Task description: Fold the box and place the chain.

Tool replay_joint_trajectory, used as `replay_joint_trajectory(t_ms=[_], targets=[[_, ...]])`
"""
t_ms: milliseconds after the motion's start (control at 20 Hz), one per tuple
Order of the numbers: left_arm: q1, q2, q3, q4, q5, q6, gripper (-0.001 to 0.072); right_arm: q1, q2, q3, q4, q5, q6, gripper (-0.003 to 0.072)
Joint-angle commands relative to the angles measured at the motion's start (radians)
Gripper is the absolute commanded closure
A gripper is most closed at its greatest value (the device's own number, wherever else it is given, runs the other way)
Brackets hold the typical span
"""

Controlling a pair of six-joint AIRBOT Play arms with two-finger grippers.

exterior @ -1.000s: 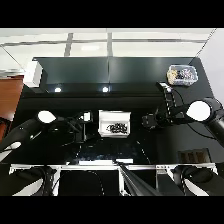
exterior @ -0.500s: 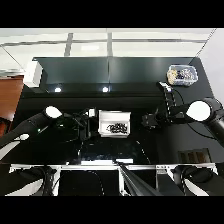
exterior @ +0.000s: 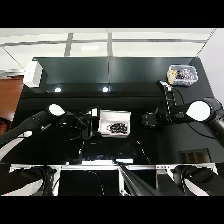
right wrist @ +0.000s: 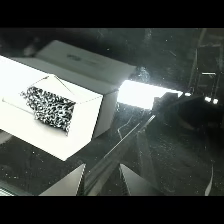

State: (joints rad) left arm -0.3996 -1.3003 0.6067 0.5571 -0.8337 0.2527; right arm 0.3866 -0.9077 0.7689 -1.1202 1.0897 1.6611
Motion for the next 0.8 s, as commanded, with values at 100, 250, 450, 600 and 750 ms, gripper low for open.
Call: replay_joint_trajectory(t_ms=[100, 250, 450, 600, 750], targets=[[-0.024, -0.002, 0.003, 0.000, 0.014, 0.010, -0.0003, 0.001, -0.001, 0.000, 0.000, -0.011, 0.000, 0.0428], [-0.024, -0.002, 0.003, 0.000, -0.002, 0.010, 0.0124, 0.001, -0.002, 0.000, 0.000, -0.035, -0.001, 0.0428], [-0.031, -0.002, 0.003, 0.000, 0.003, 0.010, 0.0324, 0.001, -0.019, 0.000, -0.010, -0.183, 0.001, 0.0212], [-0.031, -0.002, 0.003, 0.000, 0.003, 0.010, 0.0324, -0.003, -0.090, 0.000, 0.026, -0.396, 0.002, -0.0009], [-0.031, -0.002, 0.003, 0.000, 0.004, 0.009, 0.0324, -0.007, -0.206, 0.008, 0.174, -0.503, -0.104, -0.0008]])
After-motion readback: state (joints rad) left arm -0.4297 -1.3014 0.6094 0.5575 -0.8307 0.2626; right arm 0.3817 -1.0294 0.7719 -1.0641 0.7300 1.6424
